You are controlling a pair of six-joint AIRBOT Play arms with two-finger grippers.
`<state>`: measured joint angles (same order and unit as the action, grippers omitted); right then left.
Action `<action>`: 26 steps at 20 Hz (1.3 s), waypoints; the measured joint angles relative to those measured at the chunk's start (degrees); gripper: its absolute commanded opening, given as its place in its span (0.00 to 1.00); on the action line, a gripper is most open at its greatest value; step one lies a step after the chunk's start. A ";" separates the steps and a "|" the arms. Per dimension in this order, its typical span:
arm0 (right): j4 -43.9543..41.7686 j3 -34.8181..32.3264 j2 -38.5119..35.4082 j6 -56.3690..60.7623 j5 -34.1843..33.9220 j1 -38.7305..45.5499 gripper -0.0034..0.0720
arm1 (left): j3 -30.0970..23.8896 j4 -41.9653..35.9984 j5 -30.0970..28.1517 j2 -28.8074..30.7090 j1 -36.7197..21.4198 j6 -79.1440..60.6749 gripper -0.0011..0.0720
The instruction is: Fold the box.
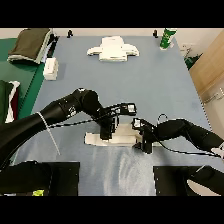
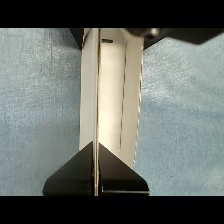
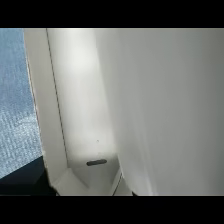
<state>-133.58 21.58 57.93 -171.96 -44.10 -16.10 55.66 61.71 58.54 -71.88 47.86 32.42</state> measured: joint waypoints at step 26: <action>0.09 0.00 0.11 0.07 -0.26 0.00 0.83 | 0.00 -0.24 -0.92 0.00 0.00 -0.02 0.04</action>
<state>-133.49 21.58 58.04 -171.89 -44.36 -16.10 55.66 61.47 57.63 -71.88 47.86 32.40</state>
